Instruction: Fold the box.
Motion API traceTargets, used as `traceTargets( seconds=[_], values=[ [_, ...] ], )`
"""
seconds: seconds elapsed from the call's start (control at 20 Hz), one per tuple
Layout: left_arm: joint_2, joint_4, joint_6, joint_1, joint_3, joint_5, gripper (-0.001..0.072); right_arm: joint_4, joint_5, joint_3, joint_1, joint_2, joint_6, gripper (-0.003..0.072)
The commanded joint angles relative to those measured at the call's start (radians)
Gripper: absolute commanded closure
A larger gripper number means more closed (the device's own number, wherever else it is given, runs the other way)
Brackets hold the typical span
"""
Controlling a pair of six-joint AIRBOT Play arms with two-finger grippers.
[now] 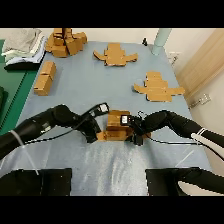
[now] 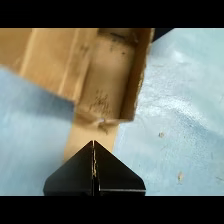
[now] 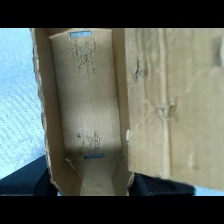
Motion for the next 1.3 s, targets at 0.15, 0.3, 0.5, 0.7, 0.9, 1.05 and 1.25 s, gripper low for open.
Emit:
traceTargets(
  seconds=[0.15, 0.3, 0.5, 0.7, 0.9, 1.05, 1.25],
  values=[
    [0.177, 0.304, -0.895, 0.219, -0.033, -0.148, 0.0695, 0.000, 0.000, 0.000, 0.001, -0.001, 0.000, 0.0212],
    [0.138, 0.191, -0.917, 0.236, -0.100, -0.145, 0.0695, 0.000, 0.000, 0.000, 0.001, -0.001, 0.000, 0.0212],
    [0.018, 0.065, -0.905, 0.166, -0.115, -0.053, 0.0695, 0.000, 0.000, 0.000, 0.001, -0.001, 0.000, 0.0212],
    [-0.068, -0.019, -0.918, 0.060, -0.115, 0.030, 0.0695, 0.000, 0.000, 0.000, 0.001, -0.001, 0.000, 0.0212],
    [-0.077, -0.022, -0.936, 0.042, -0.115, 0.060, 0.0695, 0.000, 0.000, 0.000, 0.001, -0.001, 0.000, 0.0212],
    [-0.076, -0.074, -0.908, 0.029, -0.105, 0.055, 0.0696, 0.000, 0.000, 0.000, 0.001, -0.001, 0.000, 0.0212],
    [-0.058, -0.089, -0.876, 0.000, -0.028, -0.013, 0.0693, 0.000, 0.000, 0.000, 0.001, -0.001, 0.000, 0.0212]
  ],
)
